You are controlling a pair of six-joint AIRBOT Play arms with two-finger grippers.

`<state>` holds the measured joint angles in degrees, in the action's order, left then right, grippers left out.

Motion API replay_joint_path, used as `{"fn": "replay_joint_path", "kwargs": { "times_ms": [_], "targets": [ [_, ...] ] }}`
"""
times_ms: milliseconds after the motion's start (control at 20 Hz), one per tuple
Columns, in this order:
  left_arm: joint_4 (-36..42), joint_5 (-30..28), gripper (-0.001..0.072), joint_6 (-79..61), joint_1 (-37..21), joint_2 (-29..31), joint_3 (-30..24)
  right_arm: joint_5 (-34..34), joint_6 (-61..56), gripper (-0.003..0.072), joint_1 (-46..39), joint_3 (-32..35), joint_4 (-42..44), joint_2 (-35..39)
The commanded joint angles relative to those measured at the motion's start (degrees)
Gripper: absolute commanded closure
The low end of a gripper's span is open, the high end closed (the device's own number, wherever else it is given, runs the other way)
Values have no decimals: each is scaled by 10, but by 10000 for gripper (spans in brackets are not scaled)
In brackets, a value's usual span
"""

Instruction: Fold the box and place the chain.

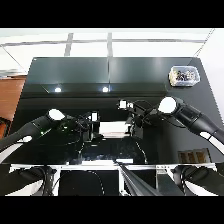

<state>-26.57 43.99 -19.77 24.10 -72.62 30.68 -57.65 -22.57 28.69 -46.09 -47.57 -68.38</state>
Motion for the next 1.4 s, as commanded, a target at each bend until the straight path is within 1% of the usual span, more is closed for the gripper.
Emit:
{"fn": "replay_joint_path", "kwargs": {
  "times_ms": [0, 300, 350, 400, 450, 500, 550, 650, 700, 750, 850, 900, 950, 1150, 1350],
  "targets": [
    [0, 0, 307, -2, 0, 0, 0, 2, 1, 220, 0, 0, 5, 0],
    [0, 0, 307, -2, 0, 0, 0, 5, 0, 221, 0, -4, 5, 2],
    [0, 0, 307, -2, 0, 0, 0, 5, -40, 222, -1, -14, 14, 6],
    [0, 0, 307, -2, 0, 0, 0, 6, -87, 263, -1, -21, 35, 13],
    [0, 0, 307, -2, 0, 0, 0, 3, -129, 385, -4, -26, 38, 23],
    [0, 0, 307, -2, 0, 0, 0, -4, -166, 542, -11, -28, 39, 33],
    [0, 0, 307, -2, 0, 0, 0, -17, -222, 670, -24, -28, 39, 41],
    [0, 0, 307, -2, 0, 0, 0, -61, -360, 672, -52, -25, 42, 41],
    [0, 0, 307, -2, 0, 0, 0, -82, -386, 672, -65, -15, 65, 40],
    [0, 0, 307, -2, 0, 0, 0, -92, -384, 673, -76, 6, 118, 39],
    [0, 0, 307, -2, 0, 0, 0, -81, -381, 672, -85, 49, 223, 30],
    [0, 0, 307, -2, 0, 0, 0, -67, -376, 672, -86, 67, 259, 21],
    [0, 0, 307, -2, 0, 0, 0, -58, -371, 672, -86, 76, 277, 12],
    [0, 0, 307, -2, 0, 0, 0, -28, -370, 671, -86, 80, 281, -29],
    [0, 0, 306, -2, 0, 0, 0, -1, -375, 672, -84, 80, 263, -59]
  ]
}}
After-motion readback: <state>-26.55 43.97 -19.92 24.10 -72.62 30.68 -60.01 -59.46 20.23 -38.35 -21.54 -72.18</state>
